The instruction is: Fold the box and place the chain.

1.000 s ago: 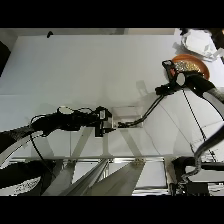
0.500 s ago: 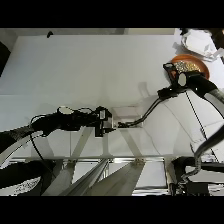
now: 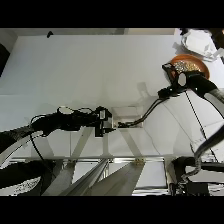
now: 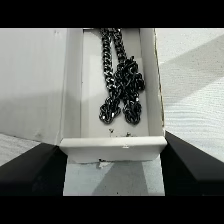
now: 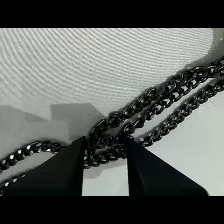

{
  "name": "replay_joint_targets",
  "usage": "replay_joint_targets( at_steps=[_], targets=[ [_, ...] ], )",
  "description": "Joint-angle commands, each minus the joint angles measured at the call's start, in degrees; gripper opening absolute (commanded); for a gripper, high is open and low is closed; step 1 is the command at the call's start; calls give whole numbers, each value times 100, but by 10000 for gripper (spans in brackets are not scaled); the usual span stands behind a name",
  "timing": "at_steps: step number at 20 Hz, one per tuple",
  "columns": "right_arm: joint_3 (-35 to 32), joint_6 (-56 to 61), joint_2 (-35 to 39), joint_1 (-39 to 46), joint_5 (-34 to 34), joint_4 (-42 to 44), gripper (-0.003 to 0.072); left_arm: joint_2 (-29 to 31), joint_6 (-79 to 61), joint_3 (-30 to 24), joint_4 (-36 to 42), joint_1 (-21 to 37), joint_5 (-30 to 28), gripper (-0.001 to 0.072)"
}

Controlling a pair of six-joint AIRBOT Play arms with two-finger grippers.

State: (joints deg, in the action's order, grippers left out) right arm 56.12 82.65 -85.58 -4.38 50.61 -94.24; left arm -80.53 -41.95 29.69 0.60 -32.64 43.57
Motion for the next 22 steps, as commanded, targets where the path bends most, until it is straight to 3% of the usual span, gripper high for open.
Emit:
replay_joint_targets(
  at_steps=[1,3,4,5,11,16,22],
  targets=[
    [-4,-17,-116,-2,195,44,192,0,-2,4,-2,4,2,406],
    [-4,-17,-116,-2,310,52,124,2,-2,4,-2,4,0,406],
    [-4,-17,-116,-2,369,68,34,2,-2,4,-2,4,0,406],
    [-4,-17,-114,-2,413,79,15,0,-2,4,-2,4,0,406],
    [-4,-22,63,-2,608,205,15,0,-2,4,-2,4,0,406],
    [-4,-74,866,-9,863,494,14,0,-2,4,-2,4,0,406],
    [-7,-546,1849,-46,1683,1665,14,0,-2,4,-2,4,0,406]
  ],
)
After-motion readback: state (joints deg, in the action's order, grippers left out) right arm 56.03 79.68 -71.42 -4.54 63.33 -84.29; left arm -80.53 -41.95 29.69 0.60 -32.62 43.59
